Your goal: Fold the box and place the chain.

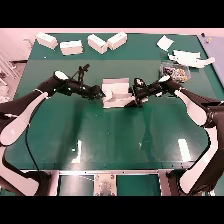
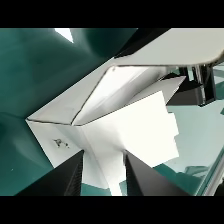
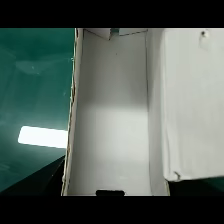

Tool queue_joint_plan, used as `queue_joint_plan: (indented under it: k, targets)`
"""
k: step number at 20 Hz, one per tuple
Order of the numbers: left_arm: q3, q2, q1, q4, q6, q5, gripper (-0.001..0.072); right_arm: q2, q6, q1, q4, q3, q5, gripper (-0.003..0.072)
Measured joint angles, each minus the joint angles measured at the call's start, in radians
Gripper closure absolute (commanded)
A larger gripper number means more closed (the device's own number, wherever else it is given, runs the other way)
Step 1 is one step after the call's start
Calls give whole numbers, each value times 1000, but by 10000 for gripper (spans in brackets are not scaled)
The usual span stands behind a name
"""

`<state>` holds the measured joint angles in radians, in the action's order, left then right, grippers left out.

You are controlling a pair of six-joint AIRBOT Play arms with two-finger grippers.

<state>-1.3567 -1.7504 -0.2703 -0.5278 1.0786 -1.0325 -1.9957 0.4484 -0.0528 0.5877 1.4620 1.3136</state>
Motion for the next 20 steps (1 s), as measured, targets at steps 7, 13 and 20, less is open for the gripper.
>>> queue_joint_plan:
  k: [7, 13, 20]
  targets:
    - [-113, 0, -69, -227, 233, -11, 390, 0, 0, 0, -2, 0, 0, 176]
    - [-209, -1, -138, -465, 458, -59, 391, 0, 0, 0, -4, 0, 0, 176]
    - [-235, -1, -159, -606, 594, -99, 391, 0, 0, -1, -4, 0, 0, 176]
